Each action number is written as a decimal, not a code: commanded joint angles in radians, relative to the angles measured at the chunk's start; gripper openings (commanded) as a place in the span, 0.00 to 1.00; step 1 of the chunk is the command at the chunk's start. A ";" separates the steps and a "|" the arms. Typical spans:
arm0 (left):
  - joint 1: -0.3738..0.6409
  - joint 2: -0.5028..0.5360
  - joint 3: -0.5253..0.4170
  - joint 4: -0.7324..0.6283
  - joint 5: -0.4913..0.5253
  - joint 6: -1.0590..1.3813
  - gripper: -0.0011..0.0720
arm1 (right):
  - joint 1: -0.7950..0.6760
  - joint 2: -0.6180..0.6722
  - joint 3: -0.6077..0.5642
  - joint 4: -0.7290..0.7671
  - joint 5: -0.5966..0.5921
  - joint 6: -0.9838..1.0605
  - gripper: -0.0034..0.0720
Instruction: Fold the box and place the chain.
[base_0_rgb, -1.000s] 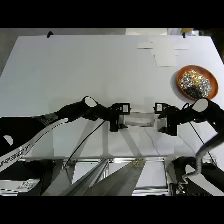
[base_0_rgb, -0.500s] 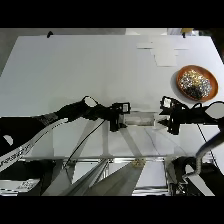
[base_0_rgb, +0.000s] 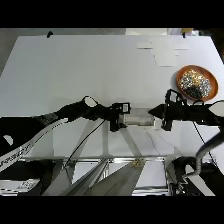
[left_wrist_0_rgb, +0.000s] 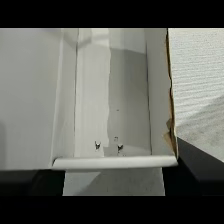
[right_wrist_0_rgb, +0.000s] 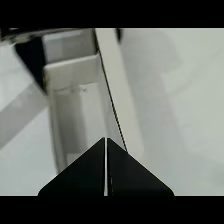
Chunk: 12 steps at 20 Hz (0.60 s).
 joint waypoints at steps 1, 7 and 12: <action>0.000 0.000 0.000 0.001 0.000 0.000 0.47 | 0.000 -0.092 0.001 0.047 -0.206 0.130 0.07; 0.000 0.000 0.000 0.001 0.000 0.000 0.47 | 0.000 -0.233 0.001 -0.039 -0.278 0.270 0.07; 0.000 0.000 0.000 0.001 0.000 0.000 0.47 | 0.000 -0.256 0.001 -0.055 -0.244 0.297 0.07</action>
